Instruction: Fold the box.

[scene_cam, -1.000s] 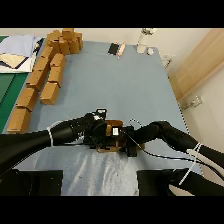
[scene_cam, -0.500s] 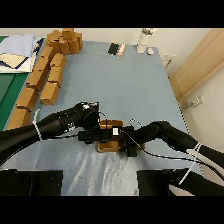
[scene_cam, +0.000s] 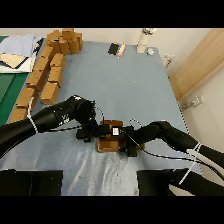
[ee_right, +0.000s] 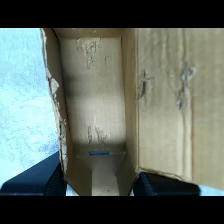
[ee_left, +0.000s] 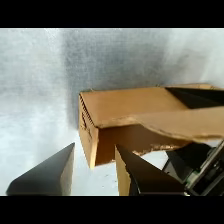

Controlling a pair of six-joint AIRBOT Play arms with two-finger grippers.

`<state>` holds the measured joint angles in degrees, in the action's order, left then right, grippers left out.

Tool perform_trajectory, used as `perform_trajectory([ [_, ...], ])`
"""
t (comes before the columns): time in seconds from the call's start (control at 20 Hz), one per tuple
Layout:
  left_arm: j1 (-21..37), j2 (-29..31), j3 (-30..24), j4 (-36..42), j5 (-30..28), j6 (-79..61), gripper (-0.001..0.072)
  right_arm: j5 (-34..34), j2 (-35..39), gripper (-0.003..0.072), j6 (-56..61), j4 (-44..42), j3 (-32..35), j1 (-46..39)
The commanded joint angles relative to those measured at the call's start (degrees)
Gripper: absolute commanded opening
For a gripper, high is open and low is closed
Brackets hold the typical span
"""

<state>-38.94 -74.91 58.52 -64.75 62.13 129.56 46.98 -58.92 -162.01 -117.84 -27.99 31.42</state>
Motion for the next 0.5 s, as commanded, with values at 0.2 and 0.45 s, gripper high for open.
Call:
perform_trajectory([
  [0.2,6.8,0.0,0.0,4.1,6.0,-7.4,0.0291,0.0,0.1,0.0449,0.0,0.0,0.0,0.0],
  [0.45,9.6,2.4,0.0,4.7,5.6,-24.3,0.0013,0.0,0.1,0.0449,0.0,0.0,0.0,0.0],
])
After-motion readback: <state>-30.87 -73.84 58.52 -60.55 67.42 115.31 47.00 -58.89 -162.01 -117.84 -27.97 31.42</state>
